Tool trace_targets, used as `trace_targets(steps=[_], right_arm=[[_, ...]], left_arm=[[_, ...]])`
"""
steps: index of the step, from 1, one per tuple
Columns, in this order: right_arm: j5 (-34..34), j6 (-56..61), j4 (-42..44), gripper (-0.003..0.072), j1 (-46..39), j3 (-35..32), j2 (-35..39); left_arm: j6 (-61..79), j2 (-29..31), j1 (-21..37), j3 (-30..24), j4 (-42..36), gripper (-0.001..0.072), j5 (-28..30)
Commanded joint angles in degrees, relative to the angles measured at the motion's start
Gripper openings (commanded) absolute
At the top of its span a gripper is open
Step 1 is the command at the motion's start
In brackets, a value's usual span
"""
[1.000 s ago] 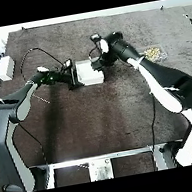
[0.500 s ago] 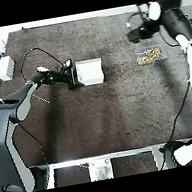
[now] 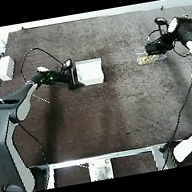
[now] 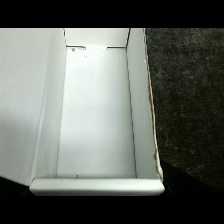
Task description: Fold the box and place the chain.
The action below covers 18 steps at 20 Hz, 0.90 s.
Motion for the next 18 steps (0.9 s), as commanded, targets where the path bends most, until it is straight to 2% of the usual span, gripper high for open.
trace_targets(steps=[1,4,11,13,18], right_arm=[[-1.5,-1.2,4.1,0.0335,-0.9,-0.3,-3.5],[-3.1,-2.2,6.8,0.0334,-0.9,-0.3,-5.0],[-4.0,-3.7,6.7,0.0333,0.3,-0.3,-5.6],[-4.4,-3.6,5.7,0.0220,0.8,-0.3,-5.7],[-3.8,-0.5,-0.9,0.0219,0.9,-0.3,-6.1]], left_arm=[[0.0,0.0,0.0,0.0,0.0,0.0286,0.0],[0.0,0.0,0.0,0.0,0.0,0.0286,0.0],[0.0,0.0,0.0,0.0,0.0,0.0285,0.0],[0.0,0.0,0.0,0.0,0.0,0.0286,0.0],[0.0,0.0,0.0,0.0,0.0,0.0286,0.0]])
